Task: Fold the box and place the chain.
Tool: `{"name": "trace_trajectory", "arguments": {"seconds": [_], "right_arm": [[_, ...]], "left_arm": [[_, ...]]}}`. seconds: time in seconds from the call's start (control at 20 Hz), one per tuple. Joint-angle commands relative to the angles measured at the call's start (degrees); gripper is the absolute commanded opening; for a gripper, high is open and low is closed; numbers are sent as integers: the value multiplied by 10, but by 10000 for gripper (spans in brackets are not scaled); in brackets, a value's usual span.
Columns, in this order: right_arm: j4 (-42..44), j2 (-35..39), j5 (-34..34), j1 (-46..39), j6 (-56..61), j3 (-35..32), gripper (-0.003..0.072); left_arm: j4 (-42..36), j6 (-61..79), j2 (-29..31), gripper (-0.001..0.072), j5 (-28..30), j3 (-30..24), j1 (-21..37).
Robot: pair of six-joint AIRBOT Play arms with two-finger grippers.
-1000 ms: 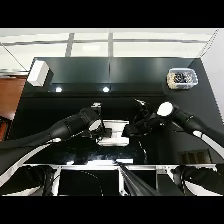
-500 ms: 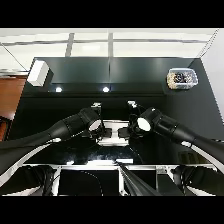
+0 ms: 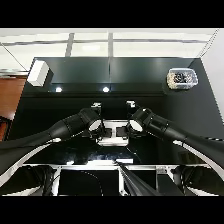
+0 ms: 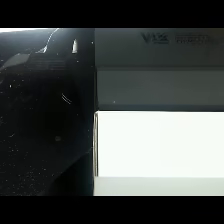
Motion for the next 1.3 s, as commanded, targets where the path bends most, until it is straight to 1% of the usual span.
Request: {"name": "trace_trajectory", "arguments": {"seconds": [0.0,0.75,0.8,0.85,0.9,0.95,1.1,1.2,1.25], "right_arm": [[-5,-14,10,4,19,12,247],[8,-34,10,5,20,13,245],[8,-34,10,5,20,13,185],[10,-34,10,5,17,13,77],[10,-34,9,6,18,13,60],[10,-34,10,6,17,13,19],[8,-34,10,6,17,13,17],[9,-33,10,6,11,13,30],[10,-33,10,6,9,14,167]], "left_arm": [[0,0,0,32,1,0,0],[0,0,0,31,-1,0,0],[0,0,0,31,-1,0,0],[0,0,0,32,-1,0,0],[0,0,0,31,0,0,0],[0,0,0,31,0,0,0],[0,0,0,32,-1,0,0],[0,0,0,31,-1,0,0],[0,0,0,32,-1,0,0]]}}
